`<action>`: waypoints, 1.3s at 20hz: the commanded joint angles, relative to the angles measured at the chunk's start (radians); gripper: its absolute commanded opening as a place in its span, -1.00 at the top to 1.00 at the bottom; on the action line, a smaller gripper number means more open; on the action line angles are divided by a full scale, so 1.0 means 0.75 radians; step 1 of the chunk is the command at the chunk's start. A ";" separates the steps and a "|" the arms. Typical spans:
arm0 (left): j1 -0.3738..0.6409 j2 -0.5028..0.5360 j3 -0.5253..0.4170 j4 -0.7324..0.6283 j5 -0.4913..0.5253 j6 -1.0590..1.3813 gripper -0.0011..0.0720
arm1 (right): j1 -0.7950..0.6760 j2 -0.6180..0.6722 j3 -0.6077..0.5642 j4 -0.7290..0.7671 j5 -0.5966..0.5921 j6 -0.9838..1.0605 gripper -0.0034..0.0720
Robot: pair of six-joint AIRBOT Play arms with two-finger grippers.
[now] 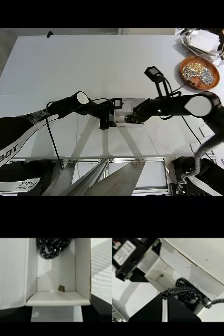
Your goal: Fold the box and place the chain.
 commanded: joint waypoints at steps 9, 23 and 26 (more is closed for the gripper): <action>0.002 0.001 0.001 0.001 0.000 0.000 0.08 | -0.022 -0.047 -0.016 0.010 -0.024 -0.002 0.05; 0.002 0.001 0.001 0.001 0.001 0.000 0.08 | -0.730 -0.519 0.260 -0.385 -0.021 0.136 0.00; 0.002 0.001 0.001 0.001 0.000 0.000 0.08 | -0.693 -0.729 0.389 -0.401 0.020 0.175 0.01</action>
